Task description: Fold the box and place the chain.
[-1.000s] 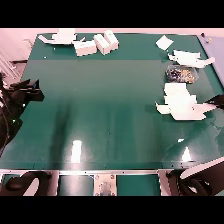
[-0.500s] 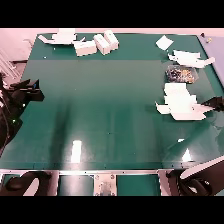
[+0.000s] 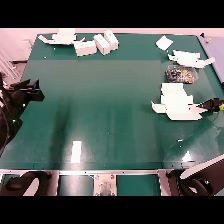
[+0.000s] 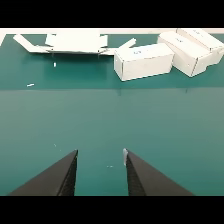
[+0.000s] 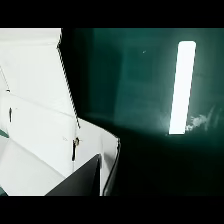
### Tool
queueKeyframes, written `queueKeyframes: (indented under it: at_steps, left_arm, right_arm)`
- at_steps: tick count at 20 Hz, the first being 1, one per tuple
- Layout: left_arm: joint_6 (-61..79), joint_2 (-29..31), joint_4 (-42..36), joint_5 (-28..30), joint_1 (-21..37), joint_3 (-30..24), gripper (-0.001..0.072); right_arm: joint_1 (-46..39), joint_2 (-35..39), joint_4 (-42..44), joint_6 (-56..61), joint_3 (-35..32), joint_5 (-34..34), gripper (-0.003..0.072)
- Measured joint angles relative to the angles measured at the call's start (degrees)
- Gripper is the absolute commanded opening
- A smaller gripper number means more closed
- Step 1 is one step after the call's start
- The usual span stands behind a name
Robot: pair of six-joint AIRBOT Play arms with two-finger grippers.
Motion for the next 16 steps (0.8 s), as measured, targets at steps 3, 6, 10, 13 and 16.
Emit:
queueKeyframes:
  at_steps: [3, 6, 10, 13, 16]
  left_arm:
    - [0.0, 0.0, 0.0, 0.0, 0.0, 0.0, 0.0335]
    - [0.0, 0.0, 0.0, 0.0, 0.0, 0.0, 0.0335]
    - [0.0, 0.0, 0.0, 0.0, 0.0, 0.0, 0.0335]
    - [0.0, 0.0, 0.0, 0.0, 0.0, 0.0, 0.0336]
    - [0.0, 0.0, 0.0, 0.0, 0.0, 0.0, 0.0335]
  right_arm:
    - [0.0, -0.2, -0.1, -0.2, 0.0, 0.0, 0.0076]
    - [0.0, -0.2, -0.4, -0.4, 0.0, 0.1, 0.0010]
    - [0.1, -0.3, 2.4, -0.9, 0.0, 0.8, 0.0010]
    - [0.9, -0.3, 13.1, -1.0, 0.0, 1.4, 0.0010]
    - [2.9, 0.1, 20.5, 0.6, 0.0, 2.3, 0.0009]
